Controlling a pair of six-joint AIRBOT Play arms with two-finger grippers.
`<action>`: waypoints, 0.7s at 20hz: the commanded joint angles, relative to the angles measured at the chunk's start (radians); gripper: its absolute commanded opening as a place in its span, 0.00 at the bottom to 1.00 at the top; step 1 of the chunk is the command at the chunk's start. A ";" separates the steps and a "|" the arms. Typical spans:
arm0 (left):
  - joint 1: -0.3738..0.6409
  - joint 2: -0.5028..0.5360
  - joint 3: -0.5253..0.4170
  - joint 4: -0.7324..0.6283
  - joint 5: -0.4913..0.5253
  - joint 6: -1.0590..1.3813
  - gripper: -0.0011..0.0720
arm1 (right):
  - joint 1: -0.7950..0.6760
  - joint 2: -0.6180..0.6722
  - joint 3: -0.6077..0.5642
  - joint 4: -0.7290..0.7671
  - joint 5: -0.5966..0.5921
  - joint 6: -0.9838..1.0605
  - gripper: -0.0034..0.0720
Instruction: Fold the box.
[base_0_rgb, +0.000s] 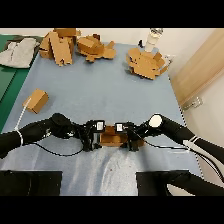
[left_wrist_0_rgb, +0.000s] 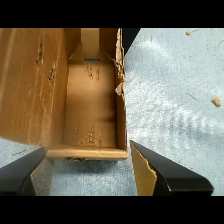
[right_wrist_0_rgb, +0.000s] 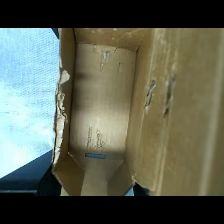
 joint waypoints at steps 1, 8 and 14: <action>-0.002 0.000 0.001 0.000 -0.002 0.000 0.98 | -0.001 0.000 0.000 0.001 0.000 0.001 0.75; -0.050 -0.002 0.001 0.037 0.051 -0.001 0.65 | -0.001 0.000 0.000 0.001 0.001 0.001 0.75; -0.050 -0.002 0.000 0.037 0.073 -0.003 0.65 | -0.001 0.000 0.000 0.001 0.001 0.001 0.75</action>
